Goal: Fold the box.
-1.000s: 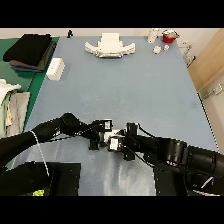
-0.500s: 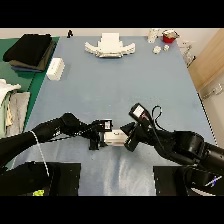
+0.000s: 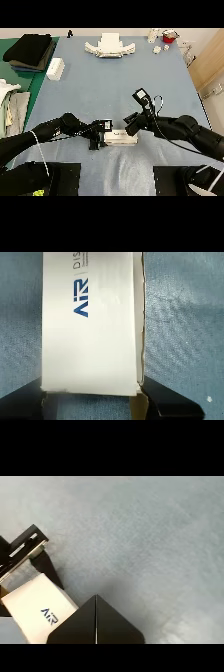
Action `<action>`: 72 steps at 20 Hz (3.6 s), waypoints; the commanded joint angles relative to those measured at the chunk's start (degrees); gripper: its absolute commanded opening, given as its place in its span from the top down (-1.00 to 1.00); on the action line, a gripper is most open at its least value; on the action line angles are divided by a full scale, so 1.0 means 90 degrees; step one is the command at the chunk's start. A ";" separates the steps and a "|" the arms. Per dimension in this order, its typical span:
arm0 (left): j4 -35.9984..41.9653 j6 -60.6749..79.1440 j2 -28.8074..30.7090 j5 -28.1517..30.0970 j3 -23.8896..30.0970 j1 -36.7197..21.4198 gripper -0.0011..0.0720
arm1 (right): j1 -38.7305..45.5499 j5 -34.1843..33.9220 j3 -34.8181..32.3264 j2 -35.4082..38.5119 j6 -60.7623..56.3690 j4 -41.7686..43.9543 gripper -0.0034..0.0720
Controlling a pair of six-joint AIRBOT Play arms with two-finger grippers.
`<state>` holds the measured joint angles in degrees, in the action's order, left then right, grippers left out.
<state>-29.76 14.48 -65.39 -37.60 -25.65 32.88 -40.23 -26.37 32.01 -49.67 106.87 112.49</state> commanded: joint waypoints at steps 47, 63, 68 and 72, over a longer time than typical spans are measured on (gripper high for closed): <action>0.0000 0.0002 -0.0002 0.0000 -0.0007 -0.0005 -0.39 | -0.1768 0.2322 -0.2356 0.0474 0.4546 0.4386 0.75; 0.0000 0.0002 -0.0002 0.0002 -0.0007 -0.0005 -0.39 | -0.1753 0.2647 -0.2142 0.1319 0.4510 0.4286 0.75; 0.0000 0.0002 -0.0002 0.0002 -0.0007 -0.0005 -0.39 | -0.0782 0.2514 -0.1472 0.1202 0.4503 0.4284 0.75; 0.0000 0.0002 -0.0002 0.0002 -0.0007 -0.0005 -0.39 | 0.1552 0.0019 0.0197 0.0041 0.4063 0.3252 0.75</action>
<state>-29.74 14.46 -65.39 -37.60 -25.65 32.88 -38.26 -11.64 24.91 -43.38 146.78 147.87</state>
